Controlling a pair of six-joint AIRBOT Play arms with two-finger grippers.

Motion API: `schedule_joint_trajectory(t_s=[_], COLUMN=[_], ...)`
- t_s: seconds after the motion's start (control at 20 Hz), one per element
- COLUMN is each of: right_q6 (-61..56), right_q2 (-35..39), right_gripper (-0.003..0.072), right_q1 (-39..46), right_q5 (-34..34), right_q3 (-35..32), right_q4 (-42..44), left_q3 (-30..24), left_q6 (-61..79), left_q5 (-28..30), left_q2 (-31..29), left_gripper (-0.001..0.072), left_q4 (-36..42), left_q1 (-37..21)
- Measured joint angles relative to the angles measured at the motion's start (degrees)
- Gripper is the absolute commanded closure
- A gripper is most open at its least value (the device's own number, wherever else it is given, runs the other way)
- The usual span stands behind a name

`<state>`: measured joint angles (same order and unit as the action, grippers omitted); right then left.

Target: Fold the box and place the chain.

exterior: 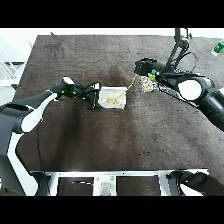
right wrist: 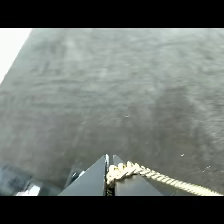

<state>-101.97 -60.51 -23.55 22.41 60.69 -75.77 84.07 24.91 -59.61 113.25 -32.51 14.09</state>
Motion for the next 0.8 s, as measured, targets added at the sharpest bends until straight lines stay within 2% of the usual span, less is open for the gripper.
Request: schedule_joint_trajectory(t_s=[0.3,0.55,0.8], right_q6=[-0.13,-2.47,-5.09], right_q2=[1.18,0.07,-3.19], right_gripper=[0.0679,0.0679,0.0679], right_q1=[-6.19,-8.81,-9.4], right_q5=[1.27,1.57,-2.82], right_q3=[-0.17,-3.96,-8.07], right_q4=[-0.7,-0.85,-0.5], left_q3=[0.0,0.0,0.0], left_q6=[0.02,0.0,0.0], left_q5=[0.0,0.0,0.0], left_q2=[0.0,0.0,0.0], left_gripper=[0.031,0.0311,0.031], left_q4=[0.0,0.0,0.0], left_q1=[0.0,0.02,0.02])
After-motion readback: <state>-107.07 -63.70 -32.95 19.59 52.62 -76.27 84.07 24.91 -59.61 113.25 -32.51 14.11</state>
